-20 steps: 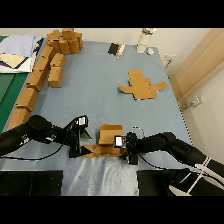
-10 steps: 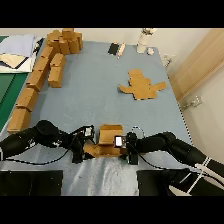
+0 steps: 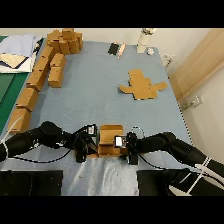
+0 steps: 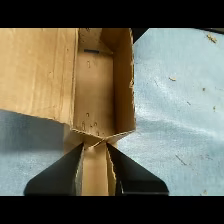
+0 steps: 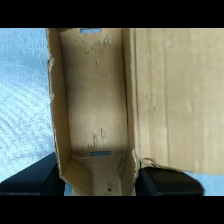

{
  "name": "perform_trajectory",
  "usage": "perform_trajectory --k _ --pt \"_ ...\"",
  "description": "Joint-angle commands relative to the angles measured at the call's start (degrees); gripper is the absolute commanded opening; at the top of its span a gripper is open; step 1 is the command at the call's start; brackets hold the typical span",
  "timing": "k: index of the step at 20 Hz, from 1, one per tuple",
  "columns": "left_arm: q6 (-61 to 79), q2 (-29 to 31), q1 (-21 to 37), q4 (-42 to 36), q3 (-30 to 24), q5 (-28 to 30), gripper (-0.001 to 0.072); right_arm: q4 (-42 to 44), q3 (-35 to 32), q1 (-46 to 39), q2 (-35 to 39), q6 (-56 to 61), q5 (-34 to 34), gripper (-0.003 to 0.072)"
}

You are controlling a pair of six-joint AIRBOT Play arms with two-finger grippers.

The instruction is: Fold the box.

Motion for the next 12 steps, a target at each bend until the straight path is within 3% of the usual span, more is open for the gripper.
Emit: perform_trajectory --k 1,4,12 --pt "-0.04 -0.11 -0.07 -0.52 0.0 0.68 0.014 0.04 -0.02 0.0 -0.02 0.02 0.02 0.0508" --pt "0.02 -0.13 -0.17 -3.21 0.0 0.72 0.0109 0.04 -0.02 0.0 -0.02 0.02 0.0 0.0508" --pt "0.46 -1.2 -1.99 -6.03 0.17 1.79 0.0115 0.04 -0.04 0.0 -0.02 0.02 0.02 0.0508"
